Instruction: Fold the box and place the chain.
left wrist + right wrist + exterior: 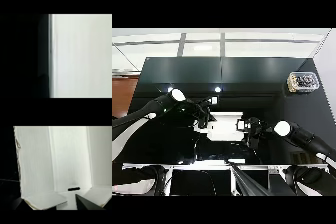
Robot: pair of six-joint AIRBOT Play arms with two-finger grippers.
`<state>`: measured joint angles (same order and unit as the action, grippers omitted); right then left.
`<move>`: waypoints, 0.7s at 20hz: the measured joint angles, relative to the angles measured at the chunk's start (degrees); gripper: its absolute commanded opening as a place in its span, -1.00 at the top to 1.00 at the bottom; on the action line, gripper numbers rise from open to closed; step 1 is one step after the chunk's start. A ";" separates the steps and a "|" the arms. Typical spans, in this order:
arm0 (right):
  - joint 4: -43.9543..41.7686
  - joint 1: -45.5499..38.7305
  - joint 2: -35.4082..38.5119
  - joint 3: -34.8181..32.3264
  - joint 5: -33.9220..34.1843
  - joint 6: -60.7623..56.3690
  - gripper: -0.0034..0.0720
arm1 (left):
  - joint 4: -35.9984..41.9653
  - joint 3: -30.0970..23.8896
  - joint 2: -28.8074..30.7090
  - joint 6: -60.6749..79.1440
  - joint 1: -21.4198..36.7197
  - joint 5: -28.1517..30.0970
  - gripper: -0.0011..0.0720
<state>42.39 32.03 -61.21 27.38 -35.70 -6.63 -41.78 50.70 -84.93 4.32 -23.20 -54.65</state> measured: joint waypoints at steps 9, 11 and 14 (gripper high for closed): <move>2.40 -4.66 0.87 6.23 -0.26 0.39 -0.97 | 0.28 0.00 0.00 -0.17 -0.02 -0.98 0.90; 2.03 -5.44 0.74 6.58 -0.15 0.72 -0.97 | 0.42 0.00 0.00 -0.17 0.00 -1.03 0.90; 0.74 -6.03 0.00 6.82 -1.07 2.10 -0.97 | 0.44 0.00 0.00 -0.13 0.00 -1.20 0.90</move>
